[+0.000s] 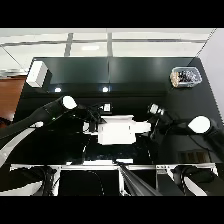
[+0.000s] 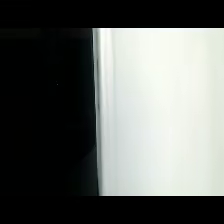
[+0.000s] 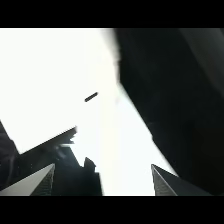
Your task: Fold the box and place the chain.
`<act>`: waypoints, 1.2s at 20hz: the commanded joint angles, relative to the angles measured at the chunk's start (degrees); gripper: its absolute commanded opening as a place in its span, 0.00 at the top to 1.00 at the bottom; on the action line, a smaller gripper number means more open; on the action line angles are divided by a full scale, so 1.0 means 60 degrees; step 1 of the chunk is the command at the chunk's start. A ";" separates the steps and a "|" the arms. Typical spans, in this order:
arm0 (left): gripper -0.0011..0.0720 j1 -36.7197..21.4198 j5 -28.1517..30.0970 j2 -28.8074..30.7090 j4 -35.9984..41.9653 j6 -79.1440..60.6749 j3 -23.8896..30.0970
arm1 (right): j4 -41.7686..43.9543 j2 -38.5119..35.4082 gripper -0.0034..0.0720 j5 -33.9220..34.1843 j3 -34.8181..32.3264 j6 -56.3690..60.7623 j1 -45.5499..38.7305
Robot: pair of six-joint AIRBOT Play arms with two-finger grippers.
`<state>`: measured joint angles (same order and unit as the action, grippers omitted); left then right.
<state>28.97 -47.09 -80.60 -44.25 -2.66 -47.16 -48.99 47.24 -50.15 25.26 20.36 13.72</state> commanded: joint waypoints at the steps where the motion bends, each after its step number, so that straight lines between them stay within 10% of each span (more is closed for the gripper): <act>1: 0.95 0.0015 0.0087 -0.0244 -0.0226 -0.0102 -0.0076 | 0.0087 0.0029 0.02 0.0962 -0.0900 -0.1322 0.0827; 24: 0.95 0.0015 0.0087 -0.0240 -0.0226 -0.0098 -0.0076 | 0.2539 0.1770 0.02 0.1865 0.0503 -0.3974 0.2331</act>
<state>29.06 -46.57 -82.04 -45.60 -3.25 -47.55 -36.14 57.34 -38.57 27.44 -2.17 28.77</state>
